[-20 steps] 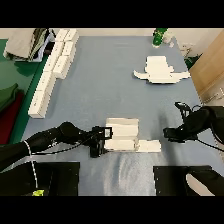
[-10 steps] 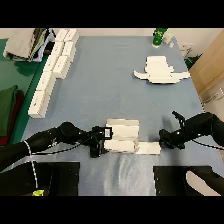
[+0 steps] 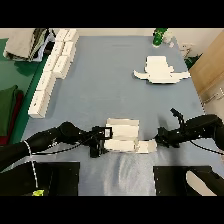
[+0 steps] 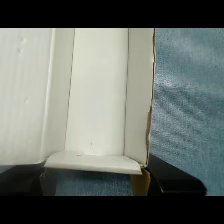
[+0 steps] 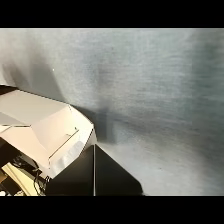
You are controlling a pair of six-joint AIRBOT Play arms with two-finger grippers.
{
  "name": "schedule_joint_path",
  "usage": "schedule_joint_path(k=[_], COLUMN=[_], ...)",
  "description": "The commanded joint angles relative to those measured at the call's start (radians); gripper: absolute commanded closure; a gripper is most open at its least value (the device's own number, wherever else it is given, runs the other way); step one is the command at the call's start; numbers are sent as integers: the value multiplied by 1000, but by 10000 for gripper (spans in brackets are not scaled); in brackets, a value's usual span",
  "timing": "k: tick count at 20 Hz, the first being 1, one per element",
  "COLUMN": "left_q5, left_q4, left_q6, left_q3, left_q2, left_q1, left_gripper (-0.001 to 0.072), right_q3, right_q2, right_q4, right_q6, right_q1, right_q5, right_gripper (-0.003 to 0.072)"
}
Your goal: Fold the box.
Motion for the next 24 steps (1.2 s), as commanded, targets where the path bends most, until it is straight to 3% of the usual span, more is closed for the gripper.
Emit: schedule_joint_path(k=[1,11,22,23,24], left_q5=[0,0,0,0,0], left_q4=[1,1,1,1,1], left_q6=[1,1,1,1,1], left_q3=[0,0,0,0,0], left_q2=[1,1,1,1,1], left_q1=[0,0,0,0,0], left_gripper=[106,107,107,106,107], right_q3=[-3,-71,-62,-61,-61], right_q2=[11,11,37,50,60], right_q4=[-23,86,219,219,219], right_q6=[-4,-13,-57,-58,-73], right_q1=[0,0,0,0,1], right_q5=[29,74,-7,-15,-23], right_gripper=[686,686,685,652,479])
